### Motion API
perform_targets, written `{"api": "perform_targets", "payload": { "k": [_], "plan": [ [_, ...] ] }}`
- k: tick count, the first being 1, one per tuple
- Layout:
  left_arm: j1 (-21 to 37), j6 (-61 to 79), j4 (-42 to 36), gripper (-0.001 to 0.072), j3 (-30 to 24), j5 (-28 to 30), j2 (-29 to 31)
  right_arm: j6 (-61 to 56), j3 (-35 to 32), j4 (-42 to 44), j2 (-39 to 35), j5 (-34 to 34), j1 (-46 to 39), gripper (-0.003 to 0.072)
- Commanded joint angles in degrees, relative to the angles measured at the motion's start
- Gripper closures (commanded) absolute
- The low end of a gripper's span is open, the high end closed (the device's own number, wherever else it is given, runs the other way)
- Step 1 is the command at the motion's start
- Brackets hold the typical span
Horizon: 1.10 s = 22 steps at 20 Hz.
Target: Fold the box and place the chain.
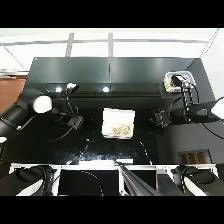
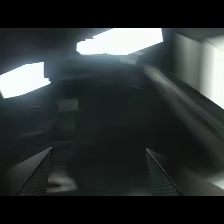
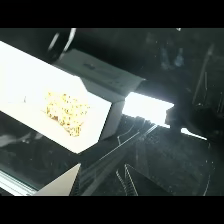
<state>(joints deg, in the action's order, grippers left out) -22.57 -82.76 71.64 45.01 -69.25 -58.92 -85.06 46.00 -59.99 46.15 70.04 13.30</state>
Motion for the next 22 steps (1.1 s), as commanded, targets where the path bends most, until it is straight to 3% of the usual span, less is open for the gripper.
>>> {"api": "perform_targets", "payload": {
  "k": [1, 6, 9, 15, 22],
  "plan": [
    [10.78, 49.2, -40.26, -0.0008, -12.24, 1.6, 2.73, -0.04, 0.04, -0.26, -0.04, -0.81, 0.02, 0.035],
    [7.91, 82.75, -37.13, -0.0005, -15.93, 10.14, 2.12, -0.04, 0.04, -0.24, -0.04, -0.92, 0.02, 0.035],
    [4.63, 92.26, -38.49, -0.0003, -15.43, 18.1, -0.2, -0.72, 0.04, -0.22, -0.04, -2.08, 0.02, 0.035],
    [2.27, 97.72, -38.45, -0.0002, -9.57, 18.23, -12.63, -1.53, 0.04, -0.09, -0.04, -5.79, 0.02, 0.035],
    [-1.4, 96.39, -36.96, -0.0003, -7.23, 16.87, -17.75, -1.53, 0.02, -0.02, -0.04, -5.68, 0.04, 0.035]
  ]
}}
